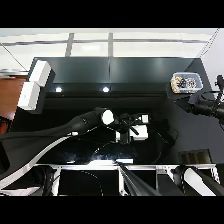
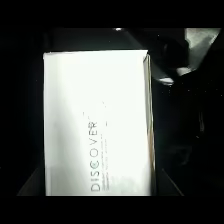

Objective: Fold the box and place the chain.

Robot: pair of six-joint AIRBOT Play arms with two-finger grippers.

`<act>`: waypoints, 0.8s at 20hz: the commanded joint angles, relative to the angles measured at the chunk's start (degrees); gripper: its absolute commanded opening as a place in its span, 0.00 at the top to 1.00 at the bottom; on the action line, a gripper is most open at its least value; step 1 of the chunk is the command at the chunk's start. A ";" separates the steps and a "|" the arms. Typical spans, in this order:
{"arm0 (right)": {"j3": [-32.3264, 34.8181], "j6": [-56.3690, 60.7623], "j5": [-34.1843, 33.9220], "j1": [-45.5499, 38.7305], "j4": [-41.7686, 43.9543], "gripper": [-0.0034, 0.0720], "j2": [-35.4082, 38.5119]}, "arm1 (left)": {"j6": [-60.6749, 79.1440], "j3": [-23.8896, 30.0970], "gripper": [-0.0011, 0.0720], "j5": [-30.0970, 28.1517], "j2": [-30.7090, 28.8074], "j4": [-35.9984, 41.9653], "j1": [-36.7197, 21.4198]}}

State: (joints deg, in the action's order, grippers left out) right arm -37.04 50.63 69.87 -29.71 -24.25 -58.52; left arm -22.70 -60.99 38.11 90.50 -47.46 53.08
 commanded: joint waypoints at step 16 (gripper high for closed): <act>-0.07 0.02 0.85 -0.04 0.02 0.93 0.07 | -34.93 0.20 0.58 29.09 -14.82 -23.91 -29.46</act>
State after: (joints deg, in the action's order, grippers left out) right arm -37.04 50.68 70.48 -29.71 -24.25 -58.50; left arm -50.11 -60.93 57.30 79.46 -67.92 33.41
